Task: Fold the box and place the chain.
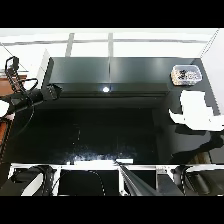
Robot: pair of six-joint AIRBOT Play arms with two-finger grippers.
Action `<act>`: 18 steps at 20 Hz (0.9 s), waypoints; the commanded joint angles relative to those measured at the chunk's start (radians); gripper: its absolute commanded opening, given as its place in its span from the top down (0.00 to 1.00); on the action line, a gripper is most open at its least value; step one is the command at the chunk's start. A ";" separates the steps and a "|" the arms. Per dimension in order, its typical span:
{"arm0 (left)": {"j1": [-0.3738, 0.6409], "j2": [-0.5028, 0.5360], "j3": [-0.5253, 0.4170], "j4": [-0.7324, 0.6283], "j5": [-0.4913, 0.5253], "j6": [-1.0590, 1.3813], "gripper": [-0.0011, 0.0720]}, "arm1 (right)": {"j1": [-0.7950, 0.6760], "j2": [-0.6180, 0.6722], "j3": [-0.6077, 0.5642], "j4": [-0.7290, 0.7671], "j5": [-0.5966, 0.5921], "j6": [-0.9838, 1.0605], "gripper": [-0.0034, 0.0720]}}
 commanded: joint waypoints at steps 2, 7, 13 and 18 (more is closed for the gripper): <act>0.000 -0.001 0.000 -0.008 0.000 0.001 0.02 | 0.040 0.002 0.002 -0.074 0.051 0.004 0.72; 0.000 -0.001 0.000 -0.008 0.000 0.001 0.02 | 0.111 0.058 -0.032 -0.059 0.061 -0.029 0.88; 0.000 -0.001 0.000 -0.008 0.000 0.040 0.02 | 0.228 0.206 -0.229 0.010 0.102 -0.074 0.93; 0.000 -0.001 0.000 -0.009 -0.001 0.040 0.02 | 0.378 0.435 -0.483 0.204 0.046 -0.080 0.93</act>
